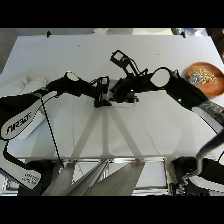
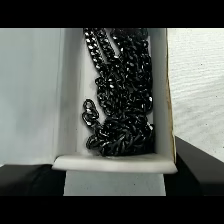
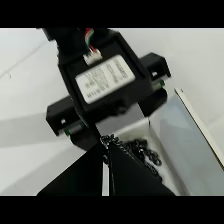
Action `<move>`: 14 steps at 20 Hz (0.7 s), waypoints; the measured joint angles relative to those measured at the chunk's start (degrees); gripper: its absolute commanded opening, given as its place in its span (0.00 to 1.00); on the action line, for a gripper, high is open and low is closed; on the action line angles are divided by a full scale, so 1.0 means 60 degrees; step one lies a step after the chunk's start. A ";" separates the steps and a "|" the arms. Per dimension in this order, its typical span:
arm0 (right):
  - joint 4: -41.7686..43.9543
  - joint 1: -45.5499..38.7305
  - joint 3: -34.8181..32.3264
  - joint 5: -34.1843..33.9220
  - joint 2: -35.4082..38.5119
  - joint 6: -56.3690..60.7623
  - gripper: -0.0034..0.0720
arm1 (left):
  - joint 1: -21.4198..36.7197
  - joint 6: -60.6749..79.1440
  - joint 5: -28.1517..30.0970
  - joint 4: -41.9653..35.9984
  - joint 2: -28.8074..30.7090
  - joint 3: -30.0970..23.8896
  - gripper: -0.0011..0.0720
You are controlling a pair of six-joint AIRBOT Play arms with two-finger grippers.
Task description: Fold the box and place the chain.
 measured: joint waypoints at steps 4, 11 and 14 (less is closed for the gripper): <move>0.0047 0.0248 0.0000 -0.0576 -0.0372 0.0011 0.07 | 0.0000 0.0000 0.0000 0.0000 0.0000 0.0000 0.70; -0.1326 0.0153 -0.0004 -0.0579 -0.0586 0.0627 0.44 | 0.0000 0.0000 0.0000 0.0000 0.0000 0.0000 0.70; -0.1610 -0.0565 0.0000 0.0120 -0.0233 0.0674 0.44 | 0.0000 0.0000 0.0004 0.0000 0.0000 0.0000 0.70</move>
